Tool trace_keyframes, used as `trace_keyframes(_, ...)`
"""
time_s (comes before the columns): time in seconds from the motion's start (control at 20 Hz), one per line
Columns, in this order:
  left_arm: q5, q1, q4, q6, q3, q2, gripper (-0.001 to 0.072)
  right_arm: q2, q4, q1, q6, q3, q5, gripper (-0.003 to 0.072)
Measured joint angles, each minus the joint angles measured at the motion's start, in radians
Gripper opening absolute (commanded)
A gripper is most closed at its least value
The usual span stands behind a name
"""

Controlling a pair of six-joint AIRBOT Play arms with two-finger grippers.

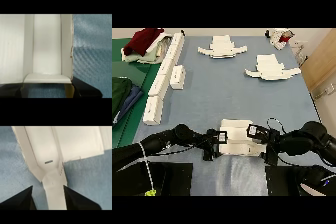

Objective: Fold the box.

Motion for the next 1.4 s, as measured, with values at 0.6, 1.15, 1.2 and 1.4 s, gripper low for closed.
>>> trace_keyframes(0.6, 0.0, 0.0, 0.0, -0.001, 0.0, 0.0, 0.0522, -0.068, 0.035, 0.053, -0.224, -0.045, 0.182, 0.0033)
trace_keyframes(1.15, 0.003, 0.0, 0.0, -0.002, 0.0, 0.0, 0.0522, -0.127, 0.097, 0.072, -0.241, -0.045, 0.314, 0.059)
trace_keyframes(1.2, 0.003, 0.0, 0.0, -0.002, 0.0, 0.0, 0.0522, -0.131, 0.101, 0.072, -0.241, -0.045, 0.317, 0.059)
trace_keyframes(1.4, 0.002, 0.0, 0.0, 0.0, 0.0, 0.0, 0.0523, -0.134, 0.09, 0.072, -0.208, -0.038, 0.299, 0.0101)
